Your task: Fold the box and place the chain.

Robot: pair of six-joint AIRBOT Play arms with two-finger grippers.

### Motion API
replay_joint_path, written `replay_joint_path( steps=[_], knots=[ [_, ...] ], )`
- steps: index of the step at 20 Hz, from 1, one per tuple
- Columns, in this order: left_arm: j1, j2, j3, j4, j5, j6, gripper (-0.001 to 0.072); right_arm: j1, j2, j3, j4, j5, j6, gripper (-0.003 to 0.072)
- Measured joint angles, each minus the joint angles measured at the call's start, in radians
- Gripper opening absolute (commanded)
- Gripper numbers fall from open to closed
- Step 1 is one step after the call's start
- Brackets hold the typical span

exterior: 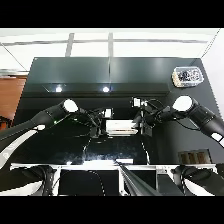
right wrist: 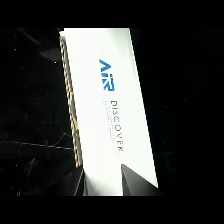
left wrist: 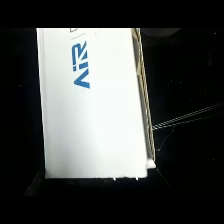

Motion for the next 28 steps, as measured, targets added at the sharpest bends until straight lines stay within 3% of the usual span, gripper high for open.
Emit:
replay_joint_path(
  steps=[1,3,18,21,22,24,28],
  knots=[
    [0.000,0.000,0.000,0.000,0.000,0.000,0.0485,0.000,0.000,0.000,0.000,0.000,0.000,0.0244],
    [0.000,0.000,0.000,0.000,0.000,0.000,0.0485,0.000,0.000,0.000,0.000,0.002,0.003,0.0325],
    [0.000,0.000,0.000,0.000,-0.001,0.000,0.0485,0.001,0.001,-0.032,-0.018,-0.006,0.040,0.0324],
    [0.000,0.000,0.000,0.000,-0.002,-0.001,0.0485,-0.013,0.019,-0.006,-0.028,0.027,0.121,0.0322],
    [0.000,0.000,0.000,0.000,-0.002,-0.001,0.0485,-0.029,0.030,0.005,-0.023,0.045,0.175,0.0273],
    [0.000,0.000,0.000,0.000,-0.002,0.000,0.0485,-0.089,0.052,0.018,-0.022,0.114,0.306,0.0009],
    [0.000,0.000,0.000,0.000,-0.002,0.000,0.0486,-0.201,0.068,-0.044,0.094,0.238,0.462,0.0004]
  ],
)
